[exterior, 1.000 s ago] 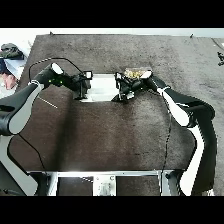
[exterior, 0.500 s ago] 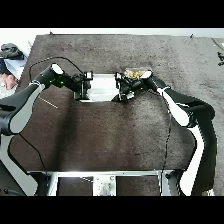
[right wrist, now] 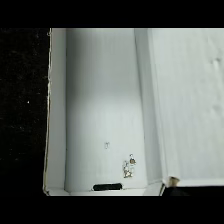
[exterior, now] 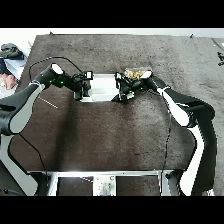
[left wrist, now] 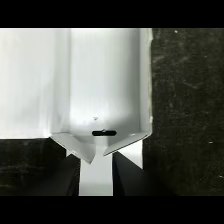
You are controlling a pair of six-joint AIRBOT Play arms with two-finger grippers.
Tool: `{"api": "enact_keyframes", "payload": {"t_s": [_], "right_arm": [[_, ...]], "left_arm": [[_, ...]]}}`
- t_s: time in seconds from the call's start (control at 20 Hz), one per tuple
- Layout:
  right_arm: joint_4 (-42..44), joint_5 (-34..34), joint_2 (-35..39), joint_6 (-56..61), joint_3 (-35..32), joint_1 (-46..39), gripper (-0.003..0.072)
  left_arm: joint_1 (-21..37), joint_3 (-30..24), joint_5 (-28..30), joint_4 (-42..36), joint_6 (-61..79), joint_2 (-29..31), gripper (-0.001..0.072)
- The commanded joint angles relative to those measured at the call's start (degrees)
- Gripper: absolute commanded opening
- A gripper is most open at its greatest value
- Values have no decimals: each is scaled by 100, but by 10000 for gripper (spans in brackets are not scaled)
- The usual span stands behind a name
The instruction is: Fold the box and place the chain.
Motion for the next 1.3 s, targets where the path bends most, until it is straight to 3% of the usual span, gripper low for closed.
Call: {"api": "enact_keyframes", "payload": {"t_s": [0.0,0.6,0.65,0.95,1.0,1.05,1.15,1.25], "right_arm": [[2,2,0,2,4,4,322],[2,2,0,2,4,4,322],[2,0,0,2,4,4,322],[2,0,0,2,4,4,322],[2,0,0,0,4,4,322],[2,0,0,2,4,4,322],[2,-2,0,0,4,4,322],[2,0,0,2,4,4,322]], "left_arm": [[-2,-2,-61,-142,15,-4,181],[-2,-114,-46,-1019,507,-177,167],[-2,-114,-61,-1078,507,-225,194],[-2,-111,-63,-1353,507,-258,198],[-2,-114,-74,-1331,505,-258,344],[0,-114,-74,-1314,496,-258,409],[0,-114,-50,-1287,448,-258,696],[0,-114,83,-1287,330,-258,720]]}}
